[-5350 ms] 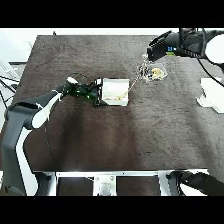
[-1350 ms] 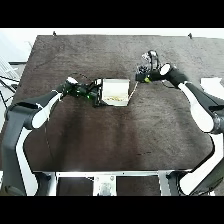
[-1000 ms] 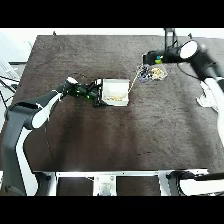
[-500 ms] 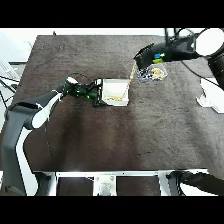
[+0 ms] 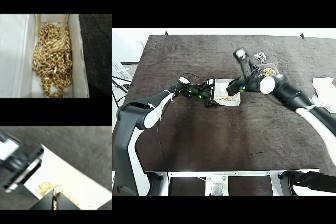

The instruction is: Fold the box and place the chain.

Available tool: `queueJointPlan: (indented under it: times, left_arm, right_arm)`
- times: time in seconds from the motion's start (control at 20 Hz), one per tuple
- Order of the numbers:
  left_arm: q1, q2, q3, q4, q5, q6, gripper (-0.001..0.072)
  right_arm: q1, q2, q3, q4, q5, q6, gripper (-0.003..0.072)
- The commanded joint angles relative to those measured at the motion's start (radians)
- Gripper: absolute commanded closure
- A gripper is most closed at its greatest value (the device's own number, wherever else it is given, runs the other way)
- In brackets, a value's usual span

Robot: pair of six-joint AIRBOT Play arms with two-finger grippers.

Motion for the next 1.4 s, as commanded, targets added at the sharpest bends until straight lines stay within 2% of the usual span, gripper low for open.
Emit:
queueJointPlan:
  times: [0.0,0.05,0.1,0.3,0.5,0.55,0.6,0.65,0.7,0.8,1.0,1.25,1.35]
  left_arm:
    - [0.000,0.001,0.000,0.000,0.000,0.000,0.0421]
    - [0.000,0.001,0.000,0.000,0.000,0.000,0.0421]
    - [0.000,0.001,0.000,0.000,0.000,0.000,0.0421]
    - [0.000,0.001,0.000,0.000,0.000,0.000,0.0421]
    - [0.000,0.001,0.000,0.000,0.000,0.000,0.0421]
    - [0.000,0.000,0.000,0.000,0.000,0.000,0.0421]
    - [0.000,0.000,0.000,0.000,0.000,0.000,0.0421]
    - [0.000,0.000,0.000,0.000,0.001,0.000,0.0421]
    - [0.000,0.000,0.000,0.000,0.001,0.000,0.0421]
    - [0.000,0.000,0.000,0.000,0.000,0.000,0.0421]
    - [0.000,0.001,0.000,0.000,0.000,0.000,0.0421]
    - [0.000,0.001,0.000,0.000,0.000,0.000,0.0421]
    - [0.000,0.001,0.000,0.000,0.000,0.000,0.0421]
  right_arm:
    - [0.013,-0.118,-0.084,0.033,-0.140,-0.001,0.0571]
    - [0.013,-0.119,-0.084,0.033,-0.127,-0.002,0.0347]
    - [0.011,-0.104,-0.083,0.028,-0.124,-0.008,0.0175]
    - [0.000,0.087,-0.080,-0.006,-0.125,-0.119,0.0171]
    - [-0.109,0.278,-0.039,-0.057,-0.125,-0.146,0.0253]
    - [-0.150,0.287,-0.019,-0.056,-0.125,-0.172,0.0319]
    - [-0.181,0.283,0.000,-0.046,-0.127,-0.201,0.0429]
    - [-0.204,0.272,0.014,-0.021,-0.143,-0.258,0.0605]
    - [-0.214,0.257,0.021,0.005,-0.174,-0.312,0.0674]
    - [-0.218,0.212,0.035,0.023,-0.209,-0.389,0.0675]
    - [-0.225,0.048,0.113,0.062,-0.086,-0.410,0.0675]
    - [-0.328,-0.157,0.258,0.600,0.239,-0.782,0.0675]
    - [-0.350,-0.209,0.303,0.648,0.315,-0.817,0.0675]
